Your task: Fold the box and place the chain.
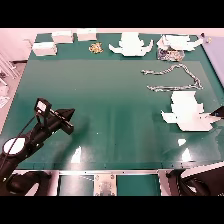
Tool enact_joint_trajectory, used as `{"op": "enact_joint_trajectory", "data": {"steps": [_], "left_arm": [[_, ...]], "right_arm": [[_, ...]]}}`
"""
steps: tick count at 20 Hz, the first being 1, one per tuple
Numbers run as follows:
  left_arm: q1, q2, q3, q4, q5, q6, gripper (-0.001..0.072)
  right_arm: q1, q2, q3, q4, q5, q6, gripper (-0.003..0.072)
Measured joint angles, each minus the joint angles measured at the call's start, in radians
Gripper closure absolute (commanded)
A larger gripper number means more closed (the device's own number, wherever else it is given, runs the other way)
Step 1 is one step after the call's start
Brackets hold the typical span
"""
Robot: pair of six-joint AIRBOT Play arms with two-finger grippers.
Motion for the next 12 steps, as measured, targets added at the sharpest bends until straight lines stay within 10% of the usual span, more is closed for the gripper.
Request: {"op": "enact_joint_trajectory", "data": {"steps": [6,12], "left_arm": [[0.0,0.0,0.0,0.0,0.0,0.0,0.0689],[0.0,0.0,0.0,0.0,0.0,0.0,0.0689]], "right_arm": [[0.001,-0.032,-0.008,0.03,0.04,-0.001,0.0171],[0.002,-0.063,-0.05,0.05,0.06,-0.006,0.0384]]}}
